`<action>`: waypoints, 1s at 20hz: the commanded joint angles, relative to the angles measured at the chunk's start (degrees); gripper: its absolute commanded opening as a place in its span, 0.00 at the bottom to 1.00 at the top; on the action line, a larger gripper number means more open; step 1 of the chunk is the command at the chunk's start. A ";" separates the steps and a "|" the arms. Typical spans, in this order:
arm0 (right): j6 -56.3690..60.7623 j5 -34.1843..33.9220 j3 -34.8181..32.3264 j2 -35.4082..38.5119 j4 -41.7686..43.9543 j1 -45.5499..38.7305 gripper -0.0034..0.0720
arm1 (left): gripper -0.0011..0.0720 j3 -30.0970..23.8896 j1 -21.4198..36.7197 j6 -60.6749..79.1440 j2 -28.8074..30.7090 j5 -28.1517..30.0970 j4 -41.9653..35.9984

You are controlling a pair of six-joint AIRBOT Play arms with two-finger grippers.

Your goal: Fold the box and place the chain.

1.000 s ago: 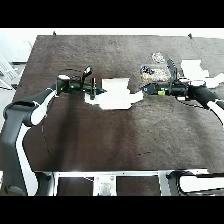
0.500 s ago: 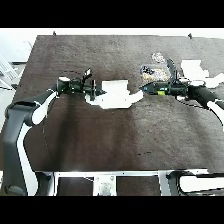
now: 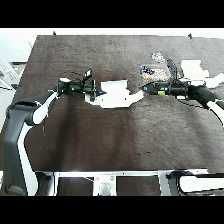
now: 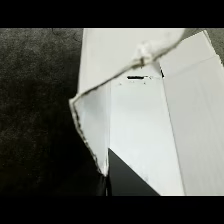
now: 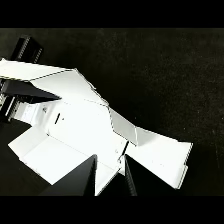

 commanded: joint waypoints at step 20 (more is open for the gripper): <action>-32.63 2.25 -11.02 11.06 0.26 8.24 0.34 | 0.04 -0.02 0.02 0.04 -0.04 -0.66 -0.31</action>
